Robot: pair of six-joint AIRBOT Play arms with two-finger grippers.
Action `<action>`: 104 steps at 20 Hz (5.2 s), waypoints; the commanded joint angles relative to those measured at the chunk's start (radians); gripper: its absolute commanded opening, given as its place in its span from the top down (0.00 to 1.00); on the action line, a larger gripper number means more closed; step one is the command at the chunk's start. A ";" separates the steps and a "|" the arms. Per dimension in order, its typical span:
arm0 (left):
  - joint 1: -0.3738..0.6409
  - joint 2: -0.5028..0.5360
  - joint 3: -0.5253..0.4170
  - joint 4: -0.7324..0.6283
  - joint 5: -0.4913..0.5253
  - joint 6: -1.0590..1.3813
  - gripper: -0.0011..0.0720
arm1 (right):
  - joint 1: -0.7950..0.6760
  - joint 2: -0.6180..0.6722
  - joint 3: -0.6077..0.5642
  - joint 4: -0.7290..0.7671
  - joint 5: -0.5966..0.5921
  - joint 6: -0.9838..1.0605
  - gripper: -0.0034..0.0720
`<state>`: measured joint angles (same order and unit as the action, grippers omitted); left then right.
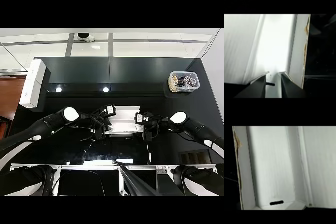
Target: Fold the box and place the chain.
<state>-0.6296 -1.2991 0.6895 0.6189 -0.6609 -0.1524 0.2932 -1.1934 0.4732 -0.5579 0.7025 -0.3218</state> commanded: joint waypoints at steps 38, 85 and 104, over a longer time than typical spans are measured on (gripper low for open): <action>0.530 0.069 -0.161 0.005 -0.327 -1.120 0.95 | 0.000 -0.001 -0.001 0.000 0.000 0.000 0.23; 0.098 -0.089 0.192 0.140 -0.303 -1.343 0.32 | 0.000 -0.001 -0.001 0.000 0.000 0.000 0.23; -0.199 -0.197 0.428 0.867 -0.405 -2.134 0.32 | 0.000 -0.001 -0.001 0.000 -0.016 0.000 0.23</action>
<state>-0.7986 -1.4601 1.0599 1.4063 -0.9806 -2.1826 0.2932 -1.1934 0.4732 -0.5575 0.6937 -0.3222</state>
